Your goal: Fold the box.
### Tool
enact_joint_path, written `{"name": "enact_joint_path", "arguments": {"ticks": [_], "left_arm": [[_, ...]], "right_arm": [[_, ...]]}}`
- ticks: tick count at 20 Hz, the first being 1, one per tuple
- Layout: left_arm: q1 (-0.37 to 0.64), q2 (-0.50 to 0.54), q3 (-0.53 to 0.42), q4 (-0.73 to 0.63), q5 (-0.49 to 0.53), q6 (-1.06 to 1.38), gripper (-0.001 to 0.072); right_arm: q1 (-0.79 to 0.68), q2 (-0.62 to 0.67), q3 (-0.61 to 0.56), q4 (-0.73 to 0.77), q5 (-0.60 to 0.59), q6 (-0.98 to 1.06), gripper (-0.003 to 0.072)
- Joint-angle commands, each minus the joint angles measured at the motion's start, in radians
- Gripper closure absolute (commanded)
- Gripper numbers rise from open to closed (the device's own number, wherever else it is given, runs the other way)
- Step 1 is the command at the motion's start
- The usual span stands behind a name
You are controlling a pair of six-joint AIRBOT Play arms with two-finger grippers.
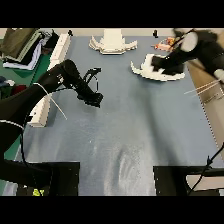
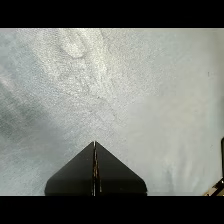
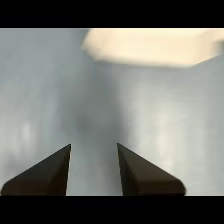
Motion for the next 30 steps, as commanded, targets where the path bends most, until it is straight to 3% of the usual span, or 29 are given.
{"name": "enact_joint_path", "arguments": {"ticks": [1, 4, 7, 14, 18, 23, 25, 28, 30], "left_arm": [[0.0, -0.001, 0.001, 0.0, 0.0, 0.0, 0.0695], [0.0, -0.001, 0.001, 0.0, 0.0, 0.0, 0.0695], [0.0, -0.001, 0.001, 0.0, 0.0, 0.0, 0.0695], [0.0, -0.001, 0.001, -0.001, 0.0, 0.0, 0.0696], [-0.001, -0.001, 0.001, -0.002, 0.0, 0.0, 0.0695], [0.0, -0.001, 0.001, -0.003, 0.0, 0.0, 0.0695], [0.0, -0.001, 0.001, -0.003, 0.0, 0.0, 0.0695], [0.0, -0.001, 0.001, -0.003, 0.0, 0.0, 0.0695], [0.0, -0.001, 0.001, -0.003, 0.0, 0.0, 0.0695]], "right_arm": [[-0.336, -0.109, 0.136, 0.106, 0.0, -0.109, 0.0231], [-0.515, -0.261, 0.2, 0.249, -0.011, -0.196, 0.0231], [-0.6, -0.388, 0.217, 0.428, -0.063, -0.312, 0.0231], [-0.603, -0.616, 0.341, 0.699, -0.069, -0.507, 0.0232], [-0.577, -0.676, 0.391, 0.751, -0.064, -0.515, 0.0253], [-0.552, -0.686, 0.428, 0.81, -0.016, -0.538, 0.0557], [-0.547, -0.686, 0.452, 0.835, 0.056, -0.545, 0.0678], [-0.531, -0.665, 0.446, 0.862, 0.172, -0.545, 0.0681], [-0.503, -0.612, 0.403, 0.842, 0.177, -0.544, 0.0682]]}}
